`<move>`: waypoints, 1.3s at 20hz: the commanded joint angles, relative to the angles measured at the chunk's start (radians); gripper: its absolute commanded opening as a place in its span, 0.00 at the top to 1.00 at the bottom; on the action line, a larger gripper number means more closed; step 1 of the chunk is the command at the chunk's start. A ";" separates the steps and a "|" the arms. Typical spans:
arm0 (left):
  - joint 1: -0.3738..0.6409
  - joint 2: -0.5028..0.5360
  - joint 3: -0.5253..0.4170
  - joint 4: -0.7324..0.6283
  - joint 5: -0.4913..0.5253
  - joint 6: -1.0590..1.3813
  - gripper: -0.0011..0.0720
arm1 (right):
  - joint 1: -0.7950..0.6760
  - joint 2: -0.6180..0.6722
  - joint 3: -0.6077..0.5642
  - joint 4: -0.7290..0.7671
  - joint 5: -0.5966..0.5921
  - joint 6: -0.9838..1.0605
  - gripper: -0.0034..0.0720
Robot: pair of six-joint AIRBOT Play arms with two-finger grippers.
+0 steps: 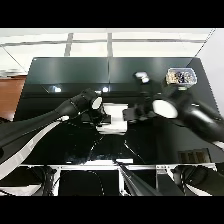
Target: Fold the box and place the chain.
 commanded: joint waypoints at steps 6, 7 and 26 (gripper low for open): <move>0.000 0.000 0.000 0.001 -0.001 0.000 0.95 | -0.259 0.119 -0.120 -0.521 -0.393 -0.044 0.43; 0.000 0.000 0.000 0.001 -0.002 0.000 0.95 | -0.323 0.096 -0.155 -0.517 -0.491 0.010 0.26; 0.000 0.000 0.000 0.001 0.002 0.000 0.95 | -0.945 -0.827 0.657 0.314 -0.158 0.082 0.02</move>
